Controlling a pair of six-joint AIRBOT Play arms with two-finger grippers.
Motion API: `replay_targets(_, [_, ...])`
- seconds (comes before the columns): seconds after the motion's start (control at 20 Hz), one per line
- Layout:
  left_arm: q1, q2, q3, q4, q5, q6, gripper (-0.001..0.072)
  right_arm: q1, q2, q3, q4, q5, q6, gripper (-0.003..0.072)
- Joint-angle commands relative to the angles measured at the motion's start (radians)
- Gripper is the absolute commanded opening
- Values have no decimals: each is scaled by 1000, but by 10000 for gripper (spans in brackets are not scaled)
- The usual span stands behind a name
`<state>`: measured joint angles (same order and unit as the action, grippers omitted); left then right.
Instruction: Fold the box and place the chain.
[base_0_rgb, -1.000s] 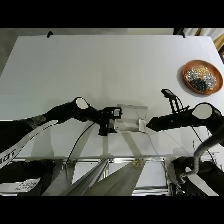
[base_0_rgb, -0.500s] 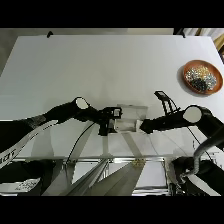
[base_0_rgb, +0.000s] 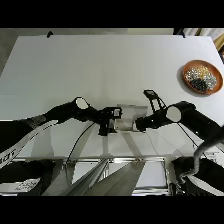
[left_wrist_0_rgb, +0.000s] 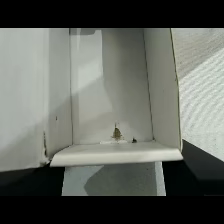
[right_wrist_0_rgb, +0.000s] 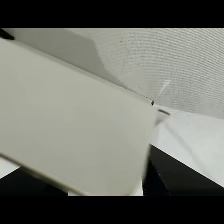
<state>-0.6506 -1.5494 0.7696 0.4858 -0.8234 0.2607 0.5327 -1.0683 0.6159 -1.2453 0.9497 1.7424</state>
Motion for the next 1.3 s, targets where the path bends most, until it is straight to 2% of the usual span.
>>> replay_targets(0.0, [1,1,1,0,0,1,397,52,-49,45,-166,31,151,411])
replay_targets(0.1, [1,1,1,1,0,1,397,58,-57,47,-214,34,233,412])
replay_targets(0.25, [1,1,1,1,0,1,397,58,-80,56,-208,38,296,412])
replay_targets(0.45, [1,1,1,0,0,1,397,106,-119,56,-193,34,303,412])
replay_targets(0.75, [1,1,1,0,0,1,397,137,-122,57,-200,-24,431,400])
replay_targets(0.85, [1,1,1,0,0,1,397,137,-122,57,-211,-3,431,266])
replay_targets(0.9, [1,1,1,0,0,1,397,137,-122,57,-219,9,433,237])
replay_targets(1.1, [1,1,1,0,0,1,397,137,-122,57,-224,16,433,17])
replay_targets(1.25, [1,1,1,0,0,1,397,137,-122,57,-226,23,433,16])
